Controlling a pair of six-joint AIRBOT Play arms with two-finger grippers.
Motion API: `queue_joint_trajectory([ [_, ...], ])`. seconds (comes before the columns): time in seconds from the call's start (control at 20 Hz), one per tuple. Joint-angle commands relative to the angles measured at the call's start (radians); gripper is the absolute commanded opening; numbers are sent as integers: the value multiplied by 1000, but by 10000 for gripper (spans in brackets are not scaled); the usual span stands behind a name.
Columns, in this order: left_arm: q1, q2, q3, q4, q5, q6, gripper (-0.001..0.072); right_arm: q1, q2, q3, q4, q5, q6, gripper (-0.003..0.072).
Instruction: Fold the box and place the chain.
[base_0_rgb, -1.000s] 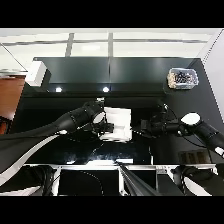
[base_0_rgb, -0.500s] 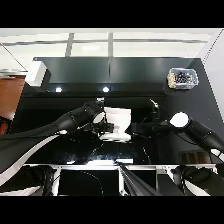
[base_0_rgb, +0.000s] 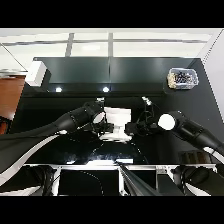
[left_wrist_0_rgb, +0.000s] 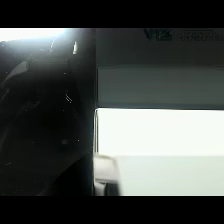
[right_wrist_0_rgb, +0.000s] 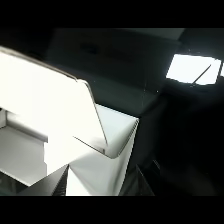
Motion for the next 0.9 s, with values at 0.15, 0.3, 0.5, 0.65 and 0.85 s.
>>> queue_joint_trajectory([
  [0.15,0,0,0,0,2,0,29,92,-121,118,-168,72,184,489],
  [0.3,0,0,0,0,4,0,29,119,-158,154,-249,129,261,487],
  [0.5,0,0,0,0,7,0,29,126,-164,159,-253,127,287,359],
  [0.65,0,0,0,0,8,0,29,126,-165,159,-254,127,319,358],
  [0.85,0,0,0,1,8,0,29,126,-197,176,-254,147,349,326],
])
